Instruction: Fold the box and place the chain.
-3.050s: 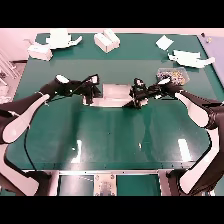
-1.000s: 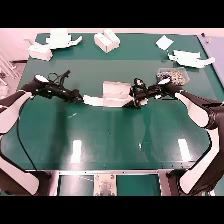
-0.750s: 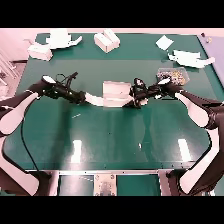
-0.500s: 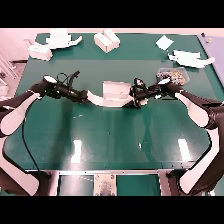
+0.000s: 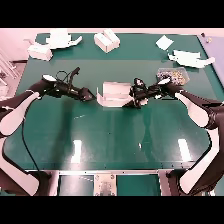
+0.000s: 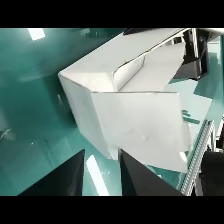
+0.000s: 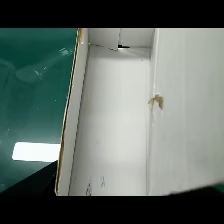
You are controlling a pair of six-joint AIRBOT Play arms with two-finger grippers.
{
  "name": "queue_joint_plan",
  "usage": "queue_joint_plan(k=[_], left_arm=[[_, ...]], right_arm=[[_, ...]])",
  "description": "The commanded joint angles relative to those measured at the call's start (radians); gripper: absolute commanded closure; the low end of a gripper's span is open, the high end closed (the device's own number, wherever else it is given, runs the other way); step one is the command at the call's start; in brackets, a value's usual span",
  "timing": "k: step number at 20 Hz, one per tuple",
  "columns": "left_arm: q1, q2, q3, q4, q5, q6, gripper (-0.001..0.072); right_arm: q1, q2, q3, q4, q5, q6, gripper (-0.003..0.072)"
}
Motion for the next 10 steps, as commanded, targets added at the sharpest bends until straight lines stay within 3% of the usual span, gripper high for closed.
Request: queue_joint_plan(k=[1,10], left_arm=[[-0.001,0.004,0.035,-0.009,-0.006,0.010,0.0442],[-0.061,0.004,0.039,0.011,0.035,0.037,0.0441]], right_arm=[[0.000,0.000,0.000,0.000,0.000,0.000,0.0125],[0.000,0.000,0.000,0.000,0.000,0.000,0.0125]])
